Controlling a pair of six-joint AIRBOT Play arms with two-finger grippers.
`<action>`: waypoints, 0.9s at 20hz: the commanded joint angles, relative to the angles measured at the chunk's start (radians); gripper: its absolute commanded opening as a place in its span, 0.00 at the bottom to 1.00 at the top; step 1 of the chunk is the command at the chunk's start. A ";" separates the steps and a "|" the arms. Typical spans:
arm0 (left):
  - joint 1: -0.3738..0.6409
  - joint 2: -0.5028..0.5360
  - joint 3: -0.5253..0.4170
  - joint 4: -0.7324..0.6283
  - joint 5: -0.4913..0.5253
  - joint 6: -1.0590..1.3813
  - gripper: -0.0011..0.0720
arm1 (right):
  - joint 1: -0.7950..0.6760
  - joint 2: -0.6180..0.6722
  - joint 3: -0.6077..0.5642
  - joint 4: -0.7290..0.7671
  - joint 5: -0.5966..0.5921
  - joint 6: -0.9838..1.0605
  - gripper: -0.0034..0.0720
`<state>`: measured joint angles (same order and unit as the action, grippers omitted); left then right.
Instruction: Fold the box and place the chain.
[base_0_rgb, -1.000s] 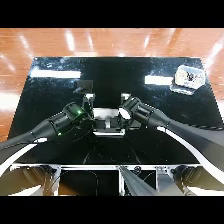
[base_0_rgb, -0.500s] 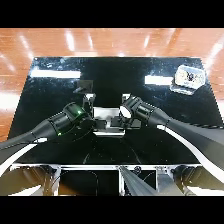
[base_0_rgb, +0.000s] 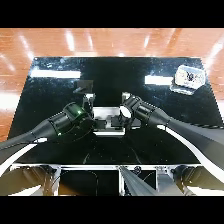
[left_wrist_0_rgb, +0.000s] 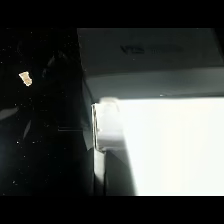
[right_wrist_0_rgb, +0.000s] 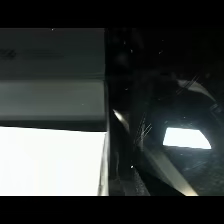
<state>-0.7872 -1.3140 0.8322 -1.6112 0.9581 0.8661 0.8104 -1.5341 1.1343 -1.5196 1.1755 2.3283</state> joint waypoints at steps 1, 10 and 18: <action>0.000 0.000 0.000 0.001 0.002 0.002 0.04 | 0.002 0.004 0.001 0.001 0.009 -0.003 0.66; 0.000 0.000 0.000 0.001 0.002 0.002 0.04 | 0.002 0.020 0.001 0.001 0.011 -0.006 0.42; 0.000 0.000 0.000 0.001 0.002 0.002 0.04 | 0.002 0.022 0.001 0.001 0.006 -0.056 0.08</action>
<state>-0.7872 -1.3144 0.8322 -1.6112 0.9596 0.8684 0.8124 -1.5131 1.1343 -1.5188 1.1839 2.2864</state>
